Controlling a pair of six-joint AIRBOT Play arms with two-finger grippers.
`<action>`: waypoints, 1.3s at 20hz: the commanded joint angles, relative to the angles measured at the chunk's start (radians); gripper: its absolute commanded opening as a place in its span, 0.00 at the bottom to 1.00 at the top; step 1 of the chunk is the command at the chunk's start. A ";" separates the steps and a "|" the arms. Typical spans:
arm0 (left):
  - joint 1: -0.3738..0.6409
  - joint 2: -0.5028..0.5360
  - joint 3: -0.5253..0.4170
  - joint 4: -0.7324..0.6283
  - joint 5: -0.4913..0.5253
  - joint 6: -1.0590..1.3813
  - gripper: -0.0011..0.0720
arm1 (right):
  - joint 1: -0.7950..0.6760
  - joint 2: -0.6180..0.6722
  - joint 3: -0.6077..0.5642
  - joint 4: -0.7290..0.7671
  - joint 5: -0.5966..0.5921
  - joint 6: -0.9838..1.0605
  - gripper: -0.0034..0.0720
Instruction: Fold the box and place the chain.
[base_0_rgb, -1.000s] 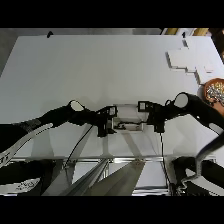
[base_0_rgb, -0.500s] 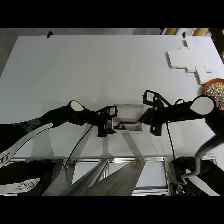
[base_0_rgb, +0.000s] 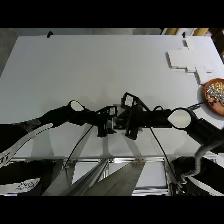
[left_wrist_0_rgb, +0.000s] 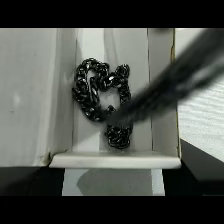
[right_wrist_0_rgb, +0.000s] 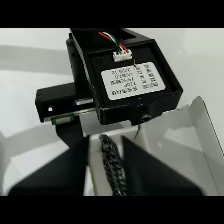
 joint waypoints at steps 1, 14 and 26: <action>0.001 0.001 0.000 0.000 0.000 0.000 0.30 | 0.011 -0.003 0.002 -0.133 -0.015 0.111 0.46; 0.001 0.001 0.000 0.000 0.000 0.000 0.30 | -0.537 0.085 -0.005 -0.367 0.381 -0.296 0.34; 0.001 0.001 0.000 0.000 0.000 0.000 0.30 | -0.437 -0.192 -0.071 -0.285 0.266 -0.500 0.34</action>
